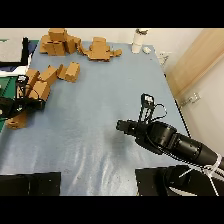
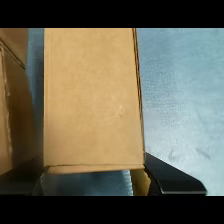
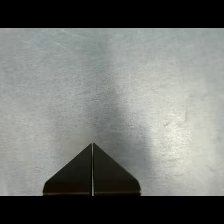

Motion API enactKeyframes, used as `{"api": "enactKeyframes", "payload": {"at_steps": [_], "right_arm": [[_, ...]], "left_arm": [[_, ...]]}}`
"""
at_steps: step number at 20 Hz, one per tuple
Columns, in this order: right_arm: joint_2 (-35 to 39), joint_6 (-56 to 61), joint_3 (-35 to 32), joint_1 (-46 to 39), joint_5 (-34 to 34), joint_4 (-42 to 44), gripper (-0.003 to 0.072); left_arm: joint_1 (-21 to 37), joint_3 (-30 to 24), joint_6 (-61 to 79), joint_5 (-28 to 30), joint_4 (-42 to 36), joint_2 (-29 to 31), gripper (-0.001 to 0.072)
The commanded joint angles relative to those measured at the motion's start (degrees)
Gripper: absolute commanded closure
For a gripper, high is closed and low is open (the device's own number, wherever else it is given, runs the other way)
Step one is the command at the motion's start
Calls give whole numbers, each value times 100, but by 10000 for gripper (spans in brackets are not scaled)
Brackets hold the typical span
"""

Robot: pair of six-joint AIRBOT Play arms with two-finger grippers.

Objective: Fold the box.

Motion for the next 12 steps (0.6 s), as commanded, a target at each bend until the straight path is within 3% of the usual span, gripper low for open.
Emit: {"api": "enactKeyframes", "payload": {"at_steps": [1,4,5,6,12], "right_arm": [[-2,-116,74,-4,46,-57,680],[-2,-125,81,-4,44,-114,680],[-2,-164,81,-4,44,-114,680],[-2,-214,81,-4,44,-116,680],[2,-249,81,-4,42,-79,680]], "left_arm": [[-111,356,-140,-15,-9,-282,182],[-105,485,-321,31,-9,-339,169],[-107,485,-321,22,-7,-339,133],[-114,485,-323,-7,-9,-339,4],[-68,485,-323,-310,9,-260,4]]}}
